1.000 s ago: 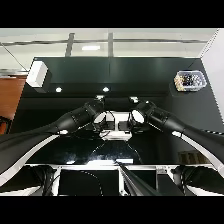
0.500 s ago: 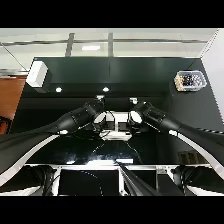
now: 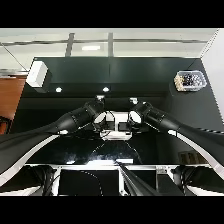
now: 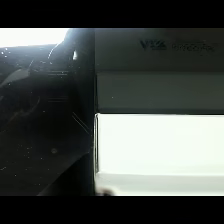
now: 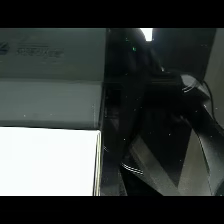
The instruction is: Fold the box and place the chain.
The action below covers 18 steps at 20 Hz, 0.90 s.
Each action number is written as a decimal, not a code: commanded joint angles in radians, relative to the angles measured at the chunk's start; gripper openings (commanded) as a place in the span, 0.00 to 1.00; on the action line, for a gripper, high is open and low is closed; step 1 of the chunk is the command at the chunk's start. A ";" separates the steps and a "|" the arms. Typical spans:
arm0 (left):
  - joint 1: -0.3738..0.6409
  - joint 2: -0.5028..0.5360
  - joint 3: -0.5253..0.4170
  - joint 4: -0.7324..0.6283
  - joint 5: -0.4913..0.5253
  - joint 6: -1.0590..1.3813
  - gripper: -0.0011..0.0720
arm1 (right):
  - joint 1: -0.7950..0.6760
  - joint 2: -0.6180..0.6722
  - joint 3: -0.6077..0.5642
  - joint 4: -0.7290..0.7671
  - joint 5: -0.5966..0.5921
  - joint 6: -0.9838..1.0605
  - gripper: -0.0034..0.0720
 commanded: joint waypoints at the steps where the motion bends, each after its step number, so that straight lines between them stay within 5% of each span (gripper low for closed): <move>1: 0.001 0.000 0.000 0.000 0.000 0.000 0.05 | -0.002 0.001 0.001 0.008 0.010 0.002 0.36; 2: 0.001 0.000 0.000 0.001 0.000 0.000 0.05 | -0.003 0.001 0.001 0.008 0.010 0.002 0.34; 3: 0.001 0.000 0.000 0.000 0.000 0.000 0.05 | -0.002 0.001 0.001 0.008 0.010 0.001 0.13; 4: 0.001 0.000 0.000 0.000 0.000 0.000 0.05 | -0.002 0.001 0.001 0.008 0.009 0.001 0.05; 8: 0.001 0.000 0.000 0.000 0.000 0.000 0.05 | -0.003 0.001 0.001 0.007 0.009 0.001 0.06; 9: 0.001 0.000 0.000 0.000 0.000 0.000 0.05 | -0.004 0.002 0.001 0.006 0.009 0.001 0.16; 10: 0.001 0.000 0.000 0.001 0.000 0.000 0.05 | -0.006 0.003 0.001 0.006 0.009 0.001 0.40; 11: 0.001 0.000 0.000 0.001 0.000 0.000 0.05 | -0.010 0.008 0.001 0.006 0.010 -0.003 0.44; 18: 0.001 0.000 0.000 0.001 -0.002 0.000 0.05 | -0.016 0.155 0.006 -0.015 -0.014 -0.101 0.44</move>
